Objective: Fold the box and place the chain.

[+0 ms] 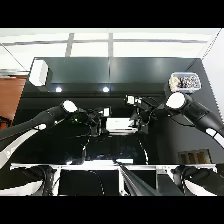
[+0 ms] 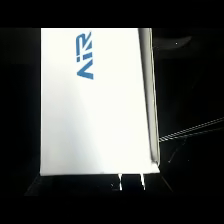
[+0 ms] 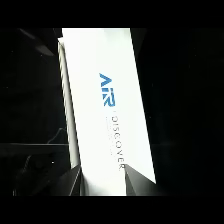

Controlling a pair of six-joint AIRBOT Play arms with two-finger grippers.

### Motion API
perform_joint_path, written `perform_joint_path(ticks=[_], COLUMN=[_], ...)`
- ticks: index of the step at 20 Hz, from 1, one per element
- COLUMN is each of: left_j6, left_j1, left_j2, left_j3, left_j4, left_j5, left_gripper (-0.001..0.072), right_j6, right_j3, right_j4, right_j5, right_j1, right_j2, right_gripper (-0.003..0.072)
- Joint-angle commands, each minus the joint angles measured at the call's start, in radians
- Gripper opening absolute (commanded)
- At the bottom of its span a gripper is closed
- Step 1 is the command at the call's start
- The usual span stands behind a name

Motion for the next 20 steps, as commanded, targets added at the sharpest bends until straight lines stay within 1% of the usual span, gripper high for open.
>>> perform_joint_path(ticks=[1, 5, 12, 16, 19, 20], left_j6=[0.000, 0.000, 0.000, 0.000, 0.000, 0.000], left_j1=[-0.001, -0.001, -0.001, -0.001, -0.001, -0.001], left_j2=[0.000, 0.000, 0.000, 0.000, 0.000, 0.000], left_j3=[0.001, 0.001, 0.001, 0.001, 0.001, 0.001], left_j4=[0.000, 0.000, 0.000, 0.000, 0.000, 0.000], left_j5=[0.000, 0.000, 0.000, 0.000, 0.000, 0.000], left_gripper=[0.0292, 0.0292, 0.0292, 0.0292, 0.0292, 0.0292], right_j6=[0.004, 0.006, 0.062, 0.168, 0.250, 0.309], right_j3=[-0.015, -0.017, -0.021, 0.026, 0.031, 0.031], right_j4=[0.000, -0.002, 0.004, -0.003, 0.000, 0.001], right_j5=[0.003, -0.020, -0.014, 0.022, 0.056, 0.076], right_j1=[0.015, 0.027, 0.028, 0.018, -0.017, -0.033], right_j2=[-0.002, -0.003, -0.003, 0.049, 0.103, 0.114], right_gripper=[0.0314, 0.0314, 0.0313, 0.0313, 0.0312, 0.0293])
